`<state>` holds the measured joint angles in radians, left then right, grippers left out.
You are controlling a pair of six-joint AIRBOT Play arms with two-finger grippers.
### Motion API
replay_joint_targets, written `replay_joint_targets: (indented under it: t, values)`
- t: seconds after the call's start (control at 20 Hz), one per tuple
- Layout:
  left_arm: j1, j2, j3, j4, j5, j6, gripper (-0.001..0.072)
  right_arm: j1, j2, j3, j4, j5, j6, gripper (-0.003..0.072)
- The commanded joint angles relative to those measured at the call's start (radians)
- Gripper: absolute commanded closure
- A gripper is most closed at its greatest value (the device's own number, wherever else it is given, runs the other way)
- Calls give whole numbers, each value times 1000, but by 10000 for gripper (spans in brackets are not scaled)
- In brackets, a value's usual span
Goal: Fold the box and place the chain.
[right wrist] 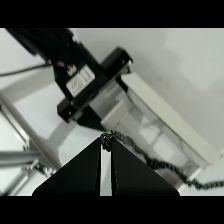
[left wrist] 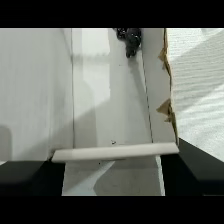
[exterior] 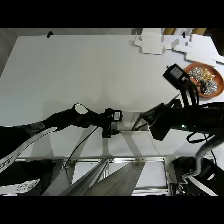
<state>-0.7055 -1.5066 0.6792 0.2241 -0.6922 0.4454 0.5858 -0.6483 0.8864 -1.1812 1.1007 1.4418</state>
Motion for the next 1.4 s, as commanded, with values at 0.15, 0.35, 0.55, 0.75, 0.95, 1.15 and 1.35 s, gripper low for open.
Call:
replay_joint_targets:
  t: [0.15,0.35,0.55,0.75,0.95,1.15,1.35]
  values:
    - [0,1,0,0,0,0,438,1,-73,12,4,-37,-3,664]
    - [0,1,0,0,0,0,438,1,-167,12,4,45,-24,664]
    - [0,1,0,0,0,0,438,1,-218,11,3,51,-56,664]
    - [0,1,0,0,0,0,438,1,-273,10,0,76,-64,662]
    - [0,1,0,0,0,0,438,1,-332,-28,-5,87,-63,575]
    - [0,1,0,0,0,0,438,0,-361,-39,-37,98,-63,454]
    - [0,1,0,1,0,0,438,-21,-318,57,-85,194,-63,456]
